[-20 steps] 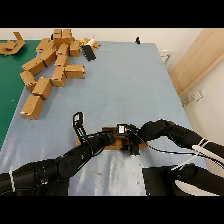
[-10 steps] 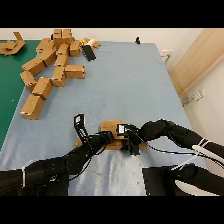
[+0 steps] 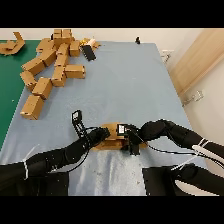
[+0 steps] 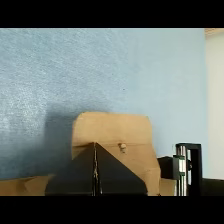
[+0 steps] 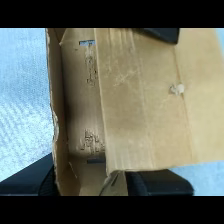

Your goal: Fold the box.

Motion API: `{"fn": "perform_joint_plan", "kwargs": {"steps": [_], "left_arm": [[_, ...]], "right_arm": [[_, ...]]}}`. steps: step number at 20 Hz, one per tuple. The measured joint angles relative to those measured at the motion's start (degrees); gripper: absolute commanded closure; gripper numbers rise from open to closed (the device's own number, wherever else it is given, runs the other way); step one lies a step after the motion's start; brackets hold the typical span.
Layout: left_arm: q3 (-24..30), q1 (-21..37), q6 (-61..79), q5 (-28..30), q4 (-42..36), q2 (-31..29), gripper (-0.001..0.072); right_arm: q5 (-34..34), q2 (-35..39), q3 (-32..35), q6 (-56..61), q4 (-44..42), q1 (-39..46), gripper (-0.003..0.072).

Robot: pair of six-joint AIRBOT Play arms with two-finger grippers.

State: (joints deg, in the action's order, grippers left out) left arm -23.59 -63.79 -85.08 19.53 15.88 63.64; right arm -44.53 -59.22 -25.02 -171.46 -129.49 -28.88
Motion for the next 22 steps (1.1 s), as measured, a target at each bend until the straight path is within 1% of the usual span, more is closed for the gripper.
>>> {"fn": "perform_joint_plan", "kwargs": {"steps": [3,7,8,9,22], "left_arm": [[-0.57,1.6,1.49,-2.43,0.57,0.04,0.0698],[-2.05,2.25,5.62,-5.09,0.96,0.04,0.0698],[-2.25,2.29,6.29,-5.44,0.98,0.04,0.0698],[-2.45,2.29,6.84,-5.68,1.01,0.04,0.0698],[-2.82,2.47,10.03,-6.45,1.09,0.04,0.0698]], "right_arm": [[0.0,0.0,0.0,0.0,-0.15,0.0,0.0213],[0.0,0.0,0.0,0.0,-0.35,0.0,0.0213],[0.0,0.0,0.0,0.0,-0.35,0.0,0.0189],[0.02,0.0,0.0,0.0,-0.35,0.0,0.0093],[0.83,0.0,0.0,1.2,-0.17,-0.02,0.0094]]}}
